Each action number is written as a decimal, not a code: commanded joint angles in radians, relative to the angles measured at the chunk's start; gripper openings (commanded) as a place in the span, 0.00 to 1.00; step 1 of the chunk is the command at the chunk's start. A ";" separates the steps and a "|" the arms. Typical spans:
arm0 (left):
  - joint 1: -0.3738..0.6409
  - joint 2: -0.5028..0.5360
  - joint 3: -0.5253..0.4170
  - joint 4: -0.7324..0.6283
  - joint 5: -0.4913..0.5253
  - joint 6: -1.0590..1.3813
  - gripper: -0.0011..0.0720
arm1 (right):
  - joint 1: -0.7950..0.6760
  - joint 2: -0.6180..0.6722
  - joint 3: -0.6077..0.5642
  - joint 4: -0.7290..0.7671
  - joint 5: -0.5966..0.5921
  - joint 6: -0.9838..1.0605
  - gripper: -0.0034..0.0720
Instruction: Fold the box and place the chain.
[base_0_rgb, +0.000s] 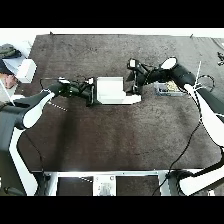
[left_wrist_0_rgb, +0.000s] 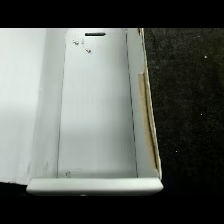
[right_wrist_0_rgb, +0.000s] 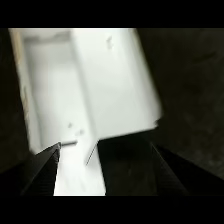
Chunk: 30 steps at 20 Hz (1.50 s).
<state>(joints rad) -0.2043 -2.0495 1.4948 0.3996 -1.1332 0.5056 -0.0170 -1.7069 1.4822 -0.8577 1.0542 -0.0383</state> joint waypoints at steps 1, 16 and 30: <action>0.001 -0.001 0.000 0.000 0.000 0.000 0.40 | 0.002 -0.003 -0.021 -0.141 0.062 0.000 0.83; 0.001 -0.001 0.000 0.000 -0.001 0.000 0.40 | 0.098 -0.082 -0.032 -0.152 -0.135 0.022 0.81; 0.000 -0.001 0.000 0.000 -0.001 0.000 0.40 | 0.109 -0.105 -0.038 -0.050 -0.061 0.025 0.27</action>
<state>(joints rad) -0.2035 -2.0495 1.4948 0.3996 -1.1347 0.5056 0.0875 -1.8027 1.4452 -0.9272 0.9913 -0.0143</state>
